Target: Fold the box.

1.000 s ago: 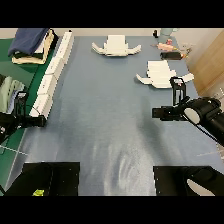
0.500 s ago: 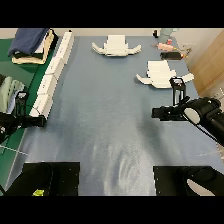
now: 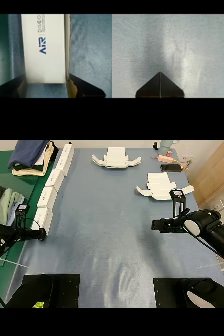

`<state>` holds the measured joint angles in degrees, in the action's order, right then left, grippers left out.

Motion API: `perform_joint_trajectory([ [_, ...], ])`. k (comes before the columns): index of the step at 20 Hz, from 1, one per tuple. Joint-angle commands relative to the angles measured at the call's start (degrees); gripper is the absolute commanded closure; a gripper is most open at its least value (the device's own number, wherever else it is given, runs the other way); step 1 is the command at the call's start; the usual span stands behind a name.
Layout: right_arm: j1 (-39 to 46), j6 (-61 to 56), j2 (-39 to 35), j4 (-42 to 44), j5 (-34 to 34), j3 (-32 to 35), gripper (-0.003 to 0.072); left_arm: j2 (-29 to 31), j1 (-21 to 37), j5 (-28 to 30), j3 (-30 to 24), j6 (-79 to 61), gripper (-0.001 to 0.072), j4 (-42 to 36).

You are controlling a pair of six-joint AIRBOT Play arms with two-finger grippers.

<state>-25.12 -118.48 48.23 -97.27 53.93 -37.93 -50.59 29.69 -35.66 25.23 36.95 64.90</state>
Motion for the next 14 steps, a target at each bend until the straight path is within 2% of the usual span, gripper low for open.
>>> perform_joint_trajectory([
  [1, 0.0, 0.0, 0.0, 0.0, 0.0, 0.0, 0.0683, 2.7, 0.0, -7.5, 0.6, 7.8, 0.0031, 10.6],
  [4, 0.0, 0.0, 0.0, 0.0, 0.0, 0.0, 0.0684, 6.1, 0.0, -17.7, 1.8, 12.7, 0.0032, 16.2],
  [8, 0.0, 0.0, 0.0, 0.1, 0.1, 0.0, 0.0684, 12.0, 0.0, -35.9, 4.5, 21.0, 0.0034, 22.3],
  [11, 0.0, 0.9, 0.0, 0.5, 0.8, 0.0, 0.0683, 16.5, -0.1, -47.6, 7.8, 29.7, 0.0079, 20.8],
  [12, 0.0, 2.1, 0.0, 1.1, 0.9, 0.0, 0.0684, 17.6, -0.1, -51.1, 9.2, 30.6, 0.0414, 17.8],
  [13, 0.0, 3.3, 0.0, 2.0, 0.7, 0.0, 0.0683, 18.4, -0.2, -54.3, 10.8, 29.0, 0.0688, 12.7],
  [14, 0.0, 4.4, 0.0, 2.9, 0.5, 0.0, 0.0684, 18.6, -1.0, -54.8, 12.1, 28.3, 0.0696, 7.9],
])
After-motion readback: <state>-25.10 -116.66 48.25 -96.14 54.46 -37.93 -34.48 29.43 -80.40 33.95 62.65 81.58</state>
